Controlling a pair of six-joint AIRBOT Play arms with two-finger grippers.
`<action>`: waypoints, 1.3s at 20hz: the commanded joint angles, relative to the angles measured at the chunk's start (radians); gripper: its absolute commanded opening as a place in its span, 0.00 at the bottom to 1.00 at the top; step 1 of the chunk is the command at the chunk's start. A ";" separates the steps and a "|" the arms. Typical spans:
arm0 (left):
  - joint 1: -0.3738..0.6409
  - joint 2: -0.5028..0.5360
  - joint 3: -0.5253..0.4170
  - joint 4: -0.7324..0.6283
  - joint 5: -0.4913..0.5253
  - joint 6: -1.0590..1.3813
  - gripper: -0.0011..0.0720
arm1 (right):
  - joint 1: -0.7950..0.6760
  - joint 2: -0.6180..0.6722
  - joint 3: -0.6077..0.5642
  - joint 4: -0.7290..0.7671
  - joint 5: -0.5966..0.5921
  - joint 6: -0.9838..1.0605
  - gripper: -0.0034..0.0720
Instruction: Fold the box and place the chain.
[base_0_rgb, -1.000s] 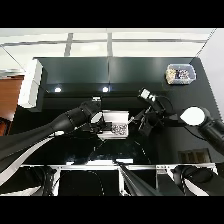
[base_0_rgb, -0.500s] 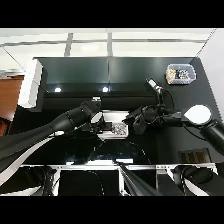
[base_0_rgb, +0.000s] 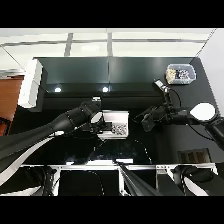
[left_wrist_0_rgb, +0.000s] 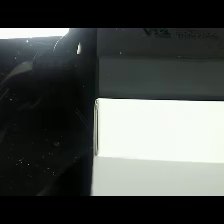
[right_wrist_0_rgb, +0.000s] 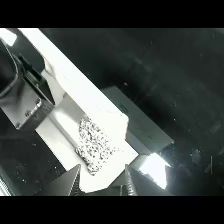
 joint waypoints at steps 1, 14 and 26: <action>-0.001 0.000 0.010 -0.005 -0.001 0.002 0.18 | -0.015 0.001 0.000 -0.011 0.026 0.003 0.49; 0.289 0.586 -0.350 0.018 0.086 0.236 0.73 | -0.015 0.000 0.000 -0.015 0.038 0.003 0.48; 0.456 0.662 -0.702 -0.780 0.340 2.316 0.99 | -0.015 0.000 0.000 -0.013 0.014 0.068 0.49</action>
